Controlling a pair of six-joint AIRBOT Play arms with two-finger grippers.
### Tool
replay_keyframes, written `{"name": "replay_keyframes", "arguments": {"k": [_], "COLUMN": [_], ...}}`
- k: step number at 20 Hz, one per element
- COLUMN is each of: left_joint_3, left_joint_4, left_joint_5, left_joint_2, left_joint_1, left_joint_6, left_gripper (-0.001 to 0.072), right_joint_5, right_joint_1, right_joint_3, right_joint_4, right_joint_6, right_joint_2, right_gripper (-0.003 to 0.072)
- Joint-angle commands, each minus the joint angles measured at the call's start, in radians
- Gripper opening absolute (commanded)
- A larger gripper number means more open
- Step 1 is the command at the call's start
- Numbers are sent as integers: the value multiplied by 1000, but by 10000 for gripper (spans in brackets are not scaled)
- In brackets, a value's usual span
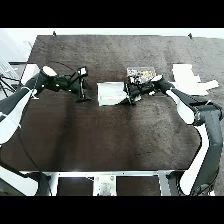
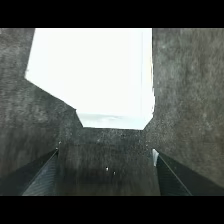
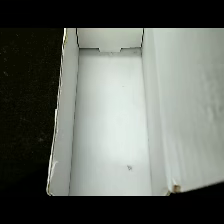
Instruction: Fold the box and place the chain.
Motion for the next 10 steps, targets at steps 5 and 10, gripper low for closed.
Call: {"name": "replay_keyframes", "arguments": {"k": [5,10], "left_joint_3": [-31,-31], "left_joint_4": [-169,-192], "left_joint_5": [12,29], "left_joint_2": [-89,-89], "left_joint_1": [5,5], "left_joint_6": [196,209], "left_gripper": [720,720], "right_joint_5": [0,0], "right_joint_1": [0,0], "right_joint_3": [0,0], "right_joint_4": [0,0], "right_joint_6": [0,0], "right_joint_2": [0,0], "right_gripper": [582,582]}}
